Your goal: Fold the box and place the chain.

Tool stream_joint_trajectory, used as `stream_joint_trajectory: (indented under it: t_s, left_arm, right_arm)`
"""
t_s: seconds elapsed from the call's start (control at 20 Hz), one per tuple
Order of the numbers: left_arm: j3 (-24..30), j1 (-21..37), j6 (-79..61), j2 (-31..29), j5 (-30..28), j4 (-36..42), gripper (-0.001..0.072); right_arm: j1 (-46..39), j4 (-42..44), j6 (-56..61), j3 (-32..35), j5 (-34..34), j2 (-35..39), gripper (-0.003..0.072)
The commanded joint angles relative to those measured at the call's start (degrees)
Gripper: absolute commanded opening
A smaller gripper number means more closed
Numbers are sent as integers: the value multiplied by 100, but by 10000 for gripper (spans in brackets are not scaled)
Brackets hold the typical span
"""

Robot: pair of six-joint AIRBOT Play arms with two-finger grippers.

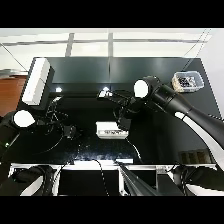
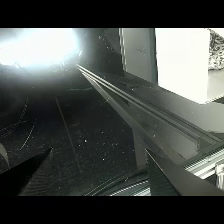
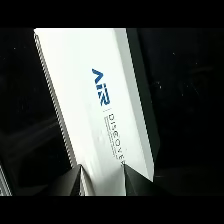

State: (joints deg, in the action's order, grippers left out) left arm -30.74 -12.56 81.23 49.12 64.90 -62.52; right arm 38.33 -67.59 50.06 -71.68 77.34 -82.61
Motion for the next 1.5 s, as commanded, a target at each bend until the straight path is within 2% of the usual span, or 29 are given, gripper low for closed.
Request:
stream_joint_trajectory:
  t_s: [0.0,0.1,0.2,0.7,0.75,0.8,1.45]
  left_arm:
    - [2,7,-2,0,-2,-4,694]
    - [2,7,-2,0,-4,-4,694]
    - [2,7,0,0,-4,-4,694]
    - [2,7,-2,0,-17,-4,694]
    - [2,7,0,0,-17,-4,694]
    - [2,7,-2,0,-17,-4,694]
    - [2,7,-2,0,-52,-4,694]
  right_arm:
    - [42,-17,50,4,17,-2,295]
    - [109,-33,50,4,24,-2,294]
    - [138,-44,50,4,22,-2,217]
    - [258,-146,238,4,105,-2,219]
    - [291,-236,323,4,105,-2,262]
    - [326,-306,382,4,111,-2,267]
    - [337,-295,511,2,205,-2,268]
